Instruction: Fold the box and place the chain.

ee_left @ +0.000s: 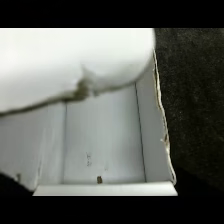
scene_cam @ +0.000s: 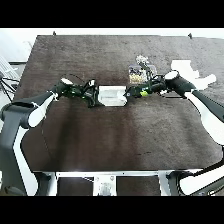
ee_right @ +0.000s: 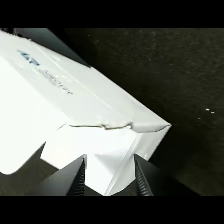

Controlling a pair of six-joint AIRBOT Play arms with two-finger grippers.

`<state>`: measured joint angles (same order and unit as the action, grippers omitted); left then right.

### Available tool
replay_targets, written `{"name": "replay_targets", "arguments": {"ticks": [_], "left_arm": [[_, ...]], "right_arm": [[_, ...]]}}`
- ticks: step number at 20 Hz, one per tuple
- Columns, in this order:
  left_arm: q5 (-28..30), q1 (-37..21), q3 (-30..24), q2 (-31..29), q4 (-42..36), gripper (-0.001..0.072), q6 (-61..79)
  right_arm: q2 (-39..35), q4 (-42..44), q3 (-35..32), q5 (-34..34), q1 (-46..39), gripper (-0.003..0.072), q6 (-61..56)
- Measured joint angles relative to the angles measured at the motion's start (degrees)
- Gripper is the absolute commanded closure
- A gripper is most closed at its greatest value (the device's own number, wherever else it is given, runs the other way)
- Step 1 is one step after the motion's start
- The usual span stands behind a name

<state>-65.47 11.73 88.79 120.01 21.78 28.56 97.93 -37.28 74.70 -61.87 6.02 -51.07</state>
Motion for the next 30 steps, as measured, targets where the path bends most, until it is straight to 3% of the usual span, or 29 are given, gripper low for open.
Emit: {"name": "replay_targets", "arguments": {"ticks": [11,20,30], "left_arm": [[0.0,-0.1,0.0,0.0,0.0,0.0178,-0.1],[0.0,-0.1,0.0,0.0,0.0,0.0178,0.0],[-0.2,0.0,0.0,0.0,0.1,0.0178,0.0]], "right_arm": [[0.0,-1.2,0.1,2.3,2.1,0.0306,-2.5],[0.0,-9.2,0.7,7.6,5.5,0.0306,-11.7],[0.0,-33.1,7.5,5.7,12.9,0.0306,-32.7]]}}
